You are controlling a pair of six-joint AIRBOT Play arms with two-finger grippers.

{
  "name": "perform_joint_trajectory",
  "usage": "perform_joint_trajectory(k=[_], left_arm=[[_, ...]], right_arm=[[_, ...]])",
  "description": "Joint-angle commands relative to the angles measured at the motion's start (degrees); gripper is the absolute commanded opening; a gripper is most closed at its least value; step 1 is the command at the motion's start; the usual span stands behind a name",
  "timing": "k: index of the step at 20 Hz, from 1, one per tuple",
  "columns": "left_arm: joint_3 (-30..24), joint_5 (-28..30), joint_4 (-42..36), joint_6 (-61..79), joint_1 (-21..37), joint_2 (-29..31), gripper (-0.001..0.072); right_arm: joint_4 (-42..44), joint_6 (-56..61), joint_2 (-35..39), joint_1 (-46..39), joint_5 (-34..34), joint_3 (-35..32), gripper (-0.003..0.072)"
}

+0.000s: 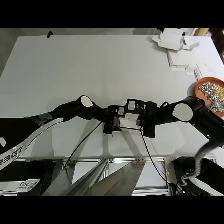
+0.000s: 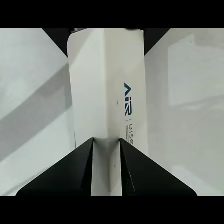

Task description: Fold the box and place the chain.

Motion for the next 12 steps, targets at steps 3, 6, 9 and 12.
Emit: perform_joint_trajectory(k=[3,6,9,12], left_arm=[[0.1,0.0,0.0,0.1,0.0,0.0,0.0206],[0.1,0.0,0.0,0.1,0.0,0.0,0.0206],[0.1,0.0,0.0,0.1,0.0,0.0,0.0206],[0.1,0.0,0.0,0.1,0.0,0.0,0.0206]], right_arm=[[-0.3,0.0,0.0,0.0,-3.4,-2.4,0.0153],[0.1,0.0,0.0,0.0,-3.9,-3.1,0.0153],[1.4,0.0,0.0,0.5,-3.4,-3.1,0.0162],[1.8,0.0,0.0,2.1,-3.5,-3.1,0.0194]])
